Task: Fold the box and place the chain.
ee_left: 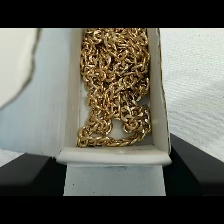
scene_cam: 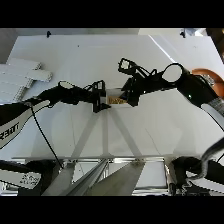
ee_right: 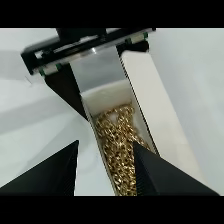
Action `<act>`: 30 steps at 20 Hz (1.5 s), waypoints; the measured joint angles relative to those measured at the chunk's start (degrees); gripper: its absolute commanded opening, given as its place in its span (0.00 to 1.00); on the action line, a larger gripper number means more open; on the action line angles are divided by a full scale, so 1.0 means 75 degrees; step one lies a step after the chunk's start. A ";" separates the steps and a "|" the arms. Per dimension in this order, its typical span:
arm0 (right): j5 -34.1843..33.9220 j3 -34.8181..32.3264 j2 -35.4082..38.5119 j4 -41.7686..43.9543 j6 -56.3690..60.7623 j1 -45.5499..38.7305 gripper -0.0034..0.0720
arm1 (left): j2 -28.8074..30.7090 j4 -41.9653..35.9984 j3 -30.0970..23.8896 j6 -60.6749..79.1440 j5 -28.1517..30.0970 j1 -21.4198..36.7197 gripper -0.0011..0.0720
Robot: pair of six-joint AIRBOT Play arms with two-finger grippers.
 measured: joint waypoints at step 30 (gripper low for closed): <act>0.1906 0.1545 -0.2547 0.0731 -0.1623 -0.0903 0.49 | 0.0000 0.0000 0.0000 0.0000 -0.0003 0.0000 0.55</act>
